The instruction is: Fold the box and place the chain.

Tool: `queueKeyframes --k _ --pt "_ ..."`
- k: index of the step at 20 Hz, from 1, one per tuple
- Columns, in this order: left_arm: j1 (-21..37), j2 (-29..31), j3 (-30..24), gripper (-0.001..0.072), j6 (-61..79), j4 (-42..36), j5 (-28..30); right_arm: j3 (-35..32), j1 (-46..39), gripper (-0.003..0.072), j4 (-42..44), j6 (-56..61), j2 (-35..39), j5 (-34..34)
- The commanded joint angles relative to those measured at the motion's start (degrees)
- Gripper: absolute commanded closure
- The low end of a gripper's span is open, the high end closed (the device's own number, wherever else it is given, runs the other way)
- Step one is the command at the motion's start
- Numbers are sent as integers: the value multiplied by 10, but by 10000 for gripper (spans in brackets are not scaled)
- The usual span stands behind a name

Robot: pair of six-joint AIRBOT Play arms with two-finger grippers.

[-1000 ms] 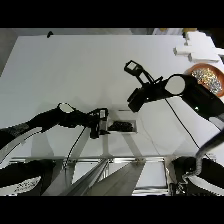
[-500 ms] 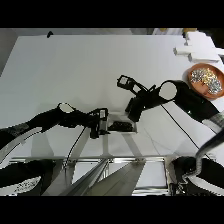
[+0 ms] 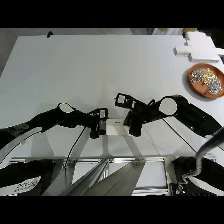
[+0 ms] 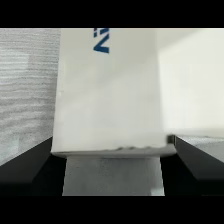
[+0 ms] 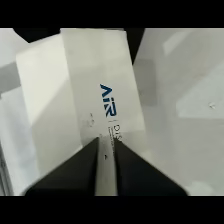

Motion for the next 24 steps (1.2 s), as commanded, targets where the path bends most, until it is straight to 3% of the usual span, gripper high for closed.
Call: queueKeyframes --k 1,6,14,18,24 --pt "0 0 0 456 0 0 0 -5 21 437 4 -13 3 -2" --pt "0 0 0 456 0 0 0 -5 37 427 3 -75 13 -9" --pt "0 0 0 456 0 0 0 -5 37 419 -73 -75 15 -23" --pt "0 0 0 456 0 0 0 -5 37 513 -73 -75 15 -33" --pt "0 0 0 456 0 0 0 -5 37 535 -33 -73 18 -35"
